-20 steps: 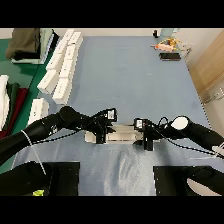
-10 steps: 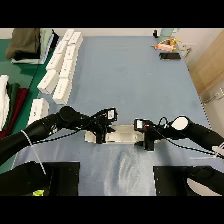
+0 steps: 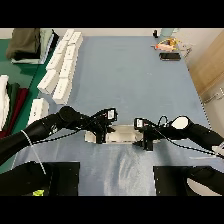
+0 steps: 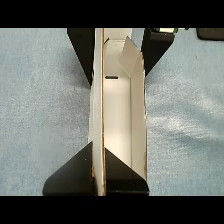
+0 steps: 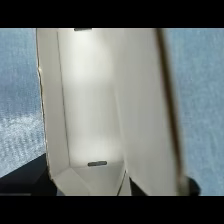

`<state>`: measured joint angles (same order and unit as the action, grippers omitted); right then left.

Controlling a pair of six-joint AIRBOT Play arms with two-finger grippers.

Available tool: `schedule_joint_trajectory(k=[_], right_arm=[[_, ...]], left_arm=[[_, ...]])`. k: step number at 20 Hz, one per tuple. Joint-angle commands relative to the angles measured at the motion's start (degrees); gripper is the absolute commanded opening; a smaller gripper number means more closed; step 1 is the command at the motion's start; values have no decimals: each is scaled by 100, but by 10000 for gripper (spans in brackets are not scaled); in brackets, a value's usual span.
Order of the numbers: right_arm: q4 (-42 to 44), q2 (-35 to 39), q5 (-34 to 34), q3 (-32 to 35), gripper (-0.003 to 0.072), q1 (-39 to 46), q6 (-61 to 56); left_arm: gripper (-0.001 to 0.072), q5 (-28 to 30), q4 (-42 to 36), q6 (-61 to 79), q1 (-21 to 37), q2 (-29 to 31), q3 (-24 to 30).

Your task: Fold the box.

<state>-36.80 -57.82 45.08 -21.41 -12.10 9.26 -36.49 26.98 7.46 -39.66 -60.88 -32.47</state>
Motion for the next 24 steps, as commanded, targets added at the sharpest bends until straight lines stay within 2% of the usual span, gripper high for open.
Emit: schedule_joint_trajectory(k=[1, 5, 6, 7, 24], right_arm=[[-28, -4, 7, 13, 593, -2, 26], [-50, -26, -68, 57, 586, -4, 28], [-50, -61, -63, 57, 570, -4, 31], [-50, -87, -61, 57, 512, -4, 59], [-94, -33, -61, 52, 515, -4, 85]], left_arm=[[15, 0, 2, 2, 0, -2, -2], [15, 0, 2, 2, 0, -2, -2], [15, 2, 2, 2, 0, -2, -2], [15, 0, 2, 2, 0, -2, -2], [15, 0, 2, 2, 0, -2, -2]])
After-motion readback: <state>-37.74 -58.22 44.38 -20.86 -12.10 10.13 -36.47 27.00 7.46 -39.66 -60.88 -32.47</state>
